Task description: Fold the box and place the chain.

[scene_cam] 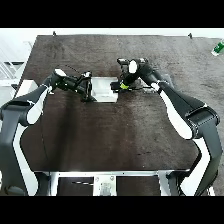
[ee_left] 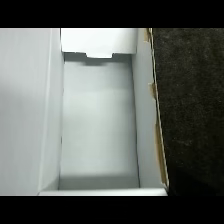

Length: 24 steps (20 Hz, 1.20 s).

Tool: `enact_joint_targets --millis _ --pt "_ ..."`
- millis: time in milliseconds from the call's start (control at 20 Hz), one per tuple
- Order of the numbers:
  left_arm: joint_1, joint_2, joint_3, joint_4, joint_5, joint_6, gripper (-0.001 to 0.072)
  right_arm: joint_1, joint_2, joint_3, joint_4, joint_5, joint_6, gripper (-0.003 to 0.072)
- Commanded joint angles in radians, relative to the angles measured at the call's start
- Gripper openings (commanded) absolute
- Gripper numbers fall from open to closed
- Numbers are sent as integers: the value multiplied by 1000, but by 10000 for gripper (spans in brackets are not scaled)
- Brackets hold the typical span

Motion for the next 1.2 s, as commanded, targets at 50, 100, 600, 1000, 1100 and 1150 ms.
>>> enact_joint_targets --millis 50,100,600,1000,1100,1150 --pt "0 0 1 0 1 0 510 22 -26 33 -14 -2 62 504" --pt "0 0 1 0 1 0 510 24 -39 47 -14 -1 74 504" --pt "0 0 1 0 2 0 510 26 -122 127 -45 121 142 488" --pt "0 1 1 1 3 0 510 28 -122 164 -83 147 270 403" --pt "0 1 1 1 3 0 510 35 -122 164 -87 146 270 377" --pt "0 1 1 1 3 0 510 40 -122 164 -90 146 270 377"
